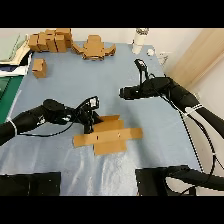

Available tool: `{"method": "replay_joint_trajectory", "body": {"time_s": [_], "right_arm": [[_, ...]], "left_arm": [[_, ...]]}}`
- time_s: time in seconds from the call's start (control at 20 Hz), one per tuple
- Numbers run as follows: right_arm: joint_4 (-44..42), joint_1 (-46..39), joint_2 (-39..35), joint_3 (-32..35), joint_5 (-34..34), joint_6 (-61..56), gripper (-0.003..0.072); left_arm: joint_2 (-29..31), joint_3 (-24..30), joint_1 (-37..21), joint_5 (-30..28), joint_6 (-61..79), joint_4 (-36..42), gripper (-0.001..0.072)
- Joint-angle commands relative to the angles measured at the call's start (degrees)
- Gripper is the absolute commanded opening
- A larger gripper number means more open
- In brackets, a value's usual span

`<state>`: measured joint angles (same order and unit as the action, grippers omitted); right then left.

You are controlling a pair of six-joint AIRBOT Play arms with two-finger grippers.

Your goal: Fold the box.

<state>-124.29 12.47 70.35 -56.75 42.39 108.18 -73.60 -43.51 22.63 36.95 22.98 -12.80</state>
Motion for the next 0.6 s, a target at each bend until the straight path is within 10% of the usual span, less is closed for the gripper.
{"method": "replay_joint_trajectory", "body": {"time_s": [0.0, 0.55], "right_arm": [[3.7, 0.2, 0.0, -0.1, -1.2, -3.2, 0.0002], [5.7, 0.2, 0.0, -0.1, -6.7, -3.4, 0.0002]], "left_arm": [[1.1, -2.4, -0.6, -4.7, 5.4, 0.8, 0.0009], [3.6, 2.1, 8.2, -17.9, 15.0, 0.5, 0.0006]]}}
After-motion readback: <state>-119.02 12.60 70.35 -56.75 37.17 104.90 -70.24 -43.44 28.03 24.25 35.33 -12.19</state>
